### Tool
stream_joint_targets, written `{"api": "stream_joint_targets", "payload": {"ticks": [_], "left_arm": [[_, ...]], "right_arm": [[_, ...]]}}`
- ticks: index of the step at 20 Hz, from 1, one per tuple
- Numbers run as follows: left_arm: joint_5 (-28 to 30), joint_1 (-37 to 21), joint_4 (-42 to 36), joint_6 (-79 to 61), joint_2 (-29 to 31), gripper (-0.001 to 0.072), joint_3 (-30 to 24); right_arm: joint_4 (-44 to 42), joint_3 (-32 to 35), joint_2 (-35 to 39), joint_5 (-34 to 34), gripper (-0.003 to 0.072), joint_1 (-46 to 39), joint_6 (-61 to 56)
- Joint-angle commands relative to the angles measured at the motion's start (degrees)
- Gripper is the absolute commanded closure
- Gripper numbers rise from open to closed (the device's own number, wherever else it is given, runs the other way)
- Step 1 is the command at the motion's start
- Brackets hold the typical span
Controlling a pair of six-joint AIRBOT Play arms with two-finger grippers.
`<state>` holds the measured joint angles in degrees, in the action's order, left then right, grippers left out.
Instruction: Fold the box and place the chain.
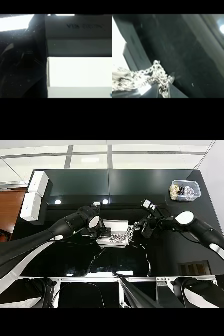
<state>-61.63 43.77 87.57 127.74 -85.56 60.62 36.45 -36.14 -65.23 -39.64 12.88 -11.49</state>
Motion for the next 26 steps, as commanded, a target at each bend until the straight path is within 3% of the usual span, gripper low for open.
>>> {"api": "stream_joint_targets", "payload": {"ticks": [1,6,12,17,21,26], "left_arm": [[0.0,0.0,0.0,0.0,0.0,0.0681,0.0],[0.0,0.0,0.0,0.0,0.0,0.0681,0.0],[0.0,0.0,0.0,0.0,0.0,0.0681,0.0],[0.1,0.0,0.0,0.0,0.0,0.068,0.0],[0.1,0.0,0.0,0.0,0.0,0.0681,0.0],[0.1,0.0,0.0,0.0,0.0,0.0681,0.0]], "right_arm": [[2.0,-0.1,9.7,-4.5,0.0676,0.0,-10.5],[2.2,-3.9,19.4,-12.2,0.0676,0.0,-21.2],[1.1,-21.6,20.0,-24.7,0.0676,0.0,-37.6],[-0.3,-32.5,20.0,-25.1,0.0676,0.0,-45.1],[-3.7,-33.0,18.6,-24.5,0.0676,0.7,-44.8],[-1.8,-30.8,12.1,-24.9,0.0676,8.8,-45.4]]}}
